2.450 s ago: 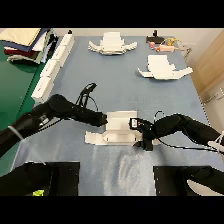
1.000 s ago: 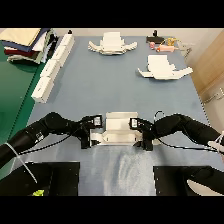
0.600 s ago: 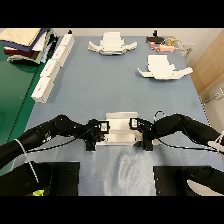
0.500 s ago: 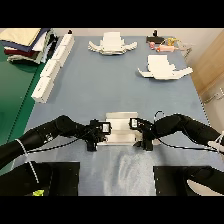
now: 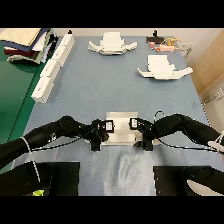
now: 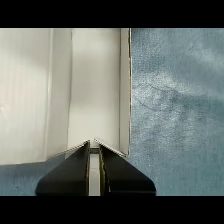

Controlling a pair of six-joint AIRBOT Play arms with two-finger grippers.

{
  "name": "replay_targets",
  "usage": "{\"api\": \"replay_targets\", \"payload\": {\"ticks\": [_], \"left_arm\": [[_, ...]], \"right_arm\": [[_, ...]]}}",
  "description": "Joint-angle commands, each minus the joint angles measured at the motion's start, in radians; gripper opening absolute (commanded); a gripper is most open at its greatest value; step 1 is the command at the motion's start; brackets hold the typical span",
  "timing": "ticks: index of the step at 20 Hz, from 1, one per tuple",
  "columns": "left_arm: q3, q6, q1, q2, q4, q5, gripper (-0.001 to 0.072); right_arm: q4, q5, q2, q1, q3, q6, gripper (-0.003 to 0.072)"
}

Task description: Fold the box.

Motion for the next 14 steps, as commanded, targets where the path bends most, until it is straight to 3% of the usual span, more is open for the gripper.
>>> {"api": "replay_targets", "payload": {"ticks": [1,2,3,9,10,11,12,14], "left_arm": [[0.001,-0.001,-0.002,-0.003,-0.017,-0.008,0.0153],[0.001,-0.002,-0.002,-0.004,-0.022,-0.012,0.0413],[0.001,-0.002,-0.002,-0.004,-0.031,-0.016,0.0547],[0.001,-0.008,-0.002,-0.003,-0.023,-0.033,0.0542],[0.001,-0.045,0.002,-0.002,-0.006,-0.032,0.0478],[0.002,-0.105,0.005,0.007,0.043,-0.033,0.0196],[0.002,-0.176,0.008,0.023,0.119,-0.040,0.0013],[0.002,-0.444,0.008,0.081,0.301,-0.051,0.0013]], "right_arm": [[0.000,0.000,0.000,0.000,0.001,0.000,0.0497],[0.000,0.000,0.000,0.000,0.001,0.000,0.0496],[0.000,0.000,0.000,0.000,0.001,0.000,0.0497],[0.000,0.000,0.000,0.000,0.001,0.000,0.0497],[0.000,0.000,0.000,0.000,0.001,0.000,0.0497],[0.000,0.000,0.000,0.000,0.001,0.000,0.0497],[0.000,0.000,0.000,0.000,0.001,0.000,0.0497],[0.000,0.000,0.000,0.000,0.001,0.000,0.0497]]}}
